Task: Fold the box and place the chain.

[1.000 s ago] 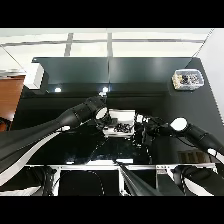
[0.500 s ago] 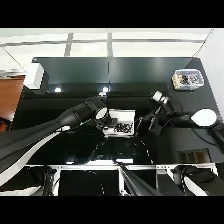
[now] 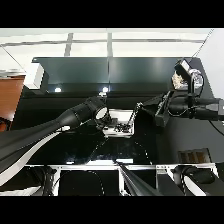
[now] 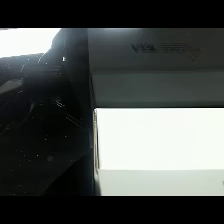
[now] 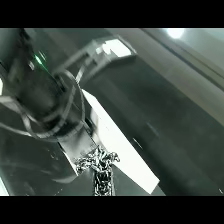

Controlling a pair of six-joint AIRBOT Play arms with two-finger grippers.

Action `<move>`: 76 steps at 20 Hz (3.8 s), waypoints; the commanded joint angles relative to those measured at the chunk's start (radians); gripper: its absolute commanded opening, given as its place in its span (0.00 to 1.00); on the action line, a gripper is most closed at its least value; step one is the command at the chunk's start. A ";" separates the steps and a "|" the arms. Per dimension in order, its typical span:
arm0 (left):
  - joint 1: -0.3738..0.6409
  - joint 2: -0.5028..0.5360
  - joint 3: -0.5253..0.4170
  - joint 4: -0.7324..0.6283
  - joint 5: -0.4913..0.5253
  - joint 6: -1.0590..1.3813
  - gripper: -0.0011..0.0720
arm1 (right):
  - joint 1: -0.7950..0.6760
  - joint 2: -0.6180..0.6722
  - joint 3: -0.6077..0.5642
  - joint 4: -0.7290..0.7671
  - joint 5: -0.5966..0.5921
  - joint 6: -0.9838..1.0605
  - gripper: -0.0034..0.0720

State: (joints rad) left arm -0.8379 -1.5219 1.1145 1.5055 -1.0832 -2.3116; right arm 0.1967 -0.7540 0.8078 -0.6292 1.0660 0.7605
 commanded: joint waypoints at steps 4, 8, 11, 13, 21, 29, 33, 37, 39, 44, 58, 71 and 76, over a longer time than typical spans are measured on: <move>0.000 0.001 0.000 0.000 0.000 0.000 0.05 | 0.040 -0.043 0.002 0.033 -0.008 0.116 0.06; 0.000 0.001 0.000 0.000 0.000 0.000 0.05 | 0.114 -0.132 -0.003 0.027 -0.069 0.134 0.06; 0.001 0.001 0.000 0.000 0.000 0.000 0.05 | 0.118 -0.179 -0.003 0.026 -0.061 0.134 0.06; 0.001 0.001 0.000 0.001 0.000 0.000 0.05 | 0.118 -0.186 -0.003 0.026 -0.059 0.134 0.07; 0.000 0.001 0.000 0.000 0.000 0.000 0.05 | -0.029 -0.162 -0.002 -0.027 0.018 0.133 0.40; 0.003 0.001 0.004 -0.003 -0.020 -0.007 0.05 | -0.166 -0.161 -0.002 -0.024 0.162 0.137 0.40; 0.001 0.020 0.033 -0.002 -0.010 -0.082 0.85 | -0.166 -0.161 -0.002 -0.046 0.175 0.137 0.40; 0.001 0.133 0.033 0.016 -0.037 0.101 0.88 | -0.166 -0.161 -0.002 -0.050 0.161 0.137 0.40; 0.011 0.214 0.006 0.079 -0.095 0.195 0.88 | -0.166 -0.161 -0.002 -0.069 0.157 0.137 0.40; 0.311 0.389 -0.211 0.031 -0.102 0.399 0.88 | -0.166 -0.161 -0.002 -0.088 0.139 0.138 0.40; 0.478 0.270 -0.446 -0.824 0.078 2.478 0.99 | -0.166 -0.161 -0.002 -0.087 0.127 0.197 0.40; 0.397 0.161 -0.406 -0.853 0.183 2.502 0.98 | -0.165 -0.161 -0.003 -0.087 0.127 0.212 0.40; 0.396 0.143 -0.405 -0.938 0.186 2.507 0.98 | -0.165 -0.161 -0.003 -0.087 0.127 0.212 0.40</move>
State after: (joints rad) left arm -0.4400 -1.3655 0.7082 0.6098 -0.9001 0.1886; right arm 0.0319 -0.9157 0.8055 -0.7162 1.1927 0.9718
